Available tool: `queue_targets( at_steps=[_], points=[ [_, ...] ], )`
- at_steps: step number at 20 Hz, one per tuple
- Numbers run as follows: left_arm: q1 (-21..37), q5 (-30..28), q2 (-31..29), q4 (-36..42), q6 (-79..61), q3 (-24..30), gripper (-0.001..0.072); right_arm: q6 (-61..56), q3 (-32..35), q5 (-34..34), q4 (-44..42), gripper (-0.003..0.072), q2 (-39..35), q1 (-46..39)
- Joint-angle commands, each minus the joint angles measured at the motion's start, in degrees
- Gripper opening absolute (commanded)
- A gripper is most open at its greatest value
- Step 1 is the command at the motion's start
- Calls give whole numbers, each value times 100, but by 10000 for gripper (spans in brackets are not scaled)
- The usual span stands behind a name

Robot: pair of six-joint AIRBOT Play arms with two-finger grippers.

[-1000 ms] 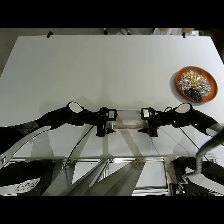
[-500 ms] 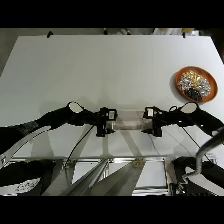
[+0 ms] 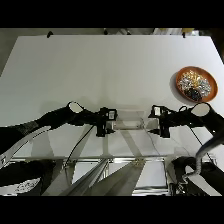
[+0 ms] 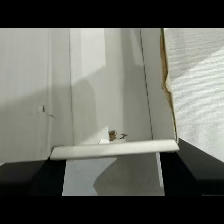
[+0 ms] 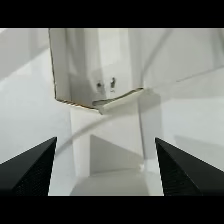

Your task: Fold the box and place the chain.

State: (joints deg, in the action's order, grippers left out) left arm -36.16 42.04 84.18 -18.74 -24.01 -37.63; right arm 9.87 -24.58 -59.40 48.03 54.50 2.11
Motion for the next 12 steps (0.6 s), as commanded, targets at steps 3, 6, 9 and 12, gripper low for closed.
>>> queue_targets(
  at_steps=[3,6,9,12],
  points=[
    [0,-2,2,-2,-2,-2,391,-719,-4,-330,-105,636,-774,-188],
    [0,-2,2,-2,-2,-2,391,-702,-4,-726,-566,330,-1176,-186],
    [0,-2,2,-2,-2,-2,391,-686,-4,-874,-925,159,-1436,-83],
    [0,0,2,-2,-2,-2,391,-686,-2,-841,-1064,19,-1394,317]
  ],
)
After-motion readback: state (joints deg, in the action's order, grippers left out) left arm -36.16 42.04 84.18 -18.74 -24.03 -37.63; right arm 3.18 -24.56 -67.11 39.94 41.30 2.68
